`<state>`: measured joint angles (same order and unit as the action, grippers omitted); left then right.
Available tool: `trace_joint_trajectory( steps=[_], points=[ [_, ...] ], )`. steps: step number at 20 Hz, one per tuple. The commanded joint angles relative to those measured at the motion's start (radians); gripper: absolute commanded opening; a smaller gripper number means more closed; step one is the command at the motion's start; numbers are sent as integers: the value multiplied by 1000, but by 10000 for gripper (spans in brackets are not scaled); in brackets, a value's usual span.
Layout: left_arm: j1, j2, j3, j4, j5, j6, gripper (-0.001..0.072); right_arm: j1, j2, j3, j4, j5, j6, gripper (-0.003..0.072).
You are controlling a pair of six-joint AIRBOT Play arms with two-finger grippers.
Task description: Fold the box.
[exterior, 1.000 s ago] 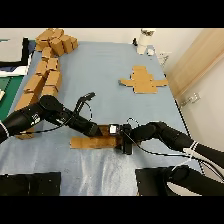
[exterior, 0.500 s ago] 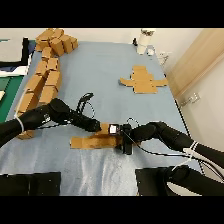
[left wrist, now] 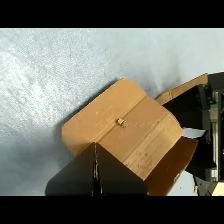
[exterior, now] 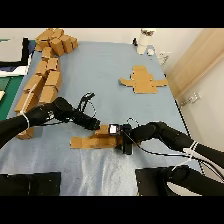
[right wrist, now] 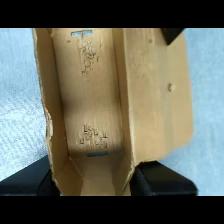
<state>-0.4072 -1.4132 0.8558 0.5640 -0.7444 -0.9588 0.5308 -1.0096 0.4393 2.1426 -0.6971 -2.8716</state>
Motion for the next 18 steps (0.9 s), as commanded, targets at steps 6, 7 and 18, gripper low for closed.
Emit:
trace_joint_trajectory(
  steps=[6,7,18],
  points=[
    [174,31,28,-64,-269,310,11,0,1,0,0,0,0,554],
    [200,40,28,-90,-317,420,11,0,1,0,0,0,0,553],
    [264,159,-141,-129,-254,980,13,0,0,0,-1,0,0,554]
  ],
)
